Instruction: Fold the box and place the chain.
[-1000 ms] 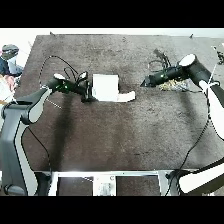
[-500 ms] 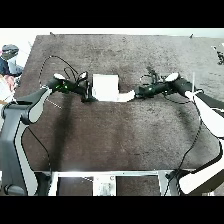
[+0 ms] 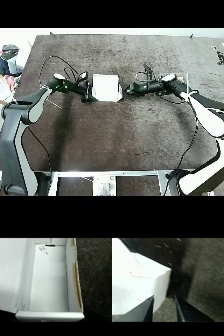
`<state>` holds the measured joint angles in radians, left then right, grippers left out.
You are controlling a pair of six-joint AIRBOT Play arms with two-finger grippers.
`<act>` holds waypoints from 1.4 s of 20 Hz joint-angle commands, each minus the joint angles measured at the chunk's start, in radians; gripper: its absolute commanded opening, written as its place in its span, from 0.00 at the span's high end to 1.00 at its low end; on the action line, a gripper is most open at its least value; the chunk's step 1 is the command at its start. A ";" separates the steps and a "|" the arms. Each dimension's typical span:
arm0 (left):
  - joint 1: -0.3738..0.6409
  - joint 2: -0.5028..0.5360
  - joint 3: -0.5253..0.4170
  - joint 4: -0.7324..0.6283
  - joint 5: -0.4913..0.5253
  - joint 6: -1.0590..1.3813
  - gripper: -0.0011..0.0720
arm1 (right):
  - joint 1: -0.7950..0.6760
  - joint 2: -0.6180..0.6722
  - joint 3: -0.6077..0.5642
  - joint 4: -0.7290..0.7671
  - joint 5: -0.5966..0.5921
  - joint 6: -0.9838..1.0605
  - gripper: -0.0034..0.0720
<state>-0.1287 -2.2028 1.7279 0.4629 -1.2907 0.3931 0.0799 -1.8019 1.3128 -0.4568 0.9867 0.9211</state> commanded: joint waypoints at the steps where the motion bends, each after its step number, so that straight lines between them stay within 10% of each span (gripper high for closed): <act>1: 0.001 0.001 0.000 0.000 0.000 0.000 0.28 | 0.015 0.002 0.016 0.053 0.018 -0.008 0.28; 28: 0.001 0.001 0.000 0.000 -0.002 0.000 0.27 | 0.271 -0.024 0.246 -0.628 -0.039 0.541 0.34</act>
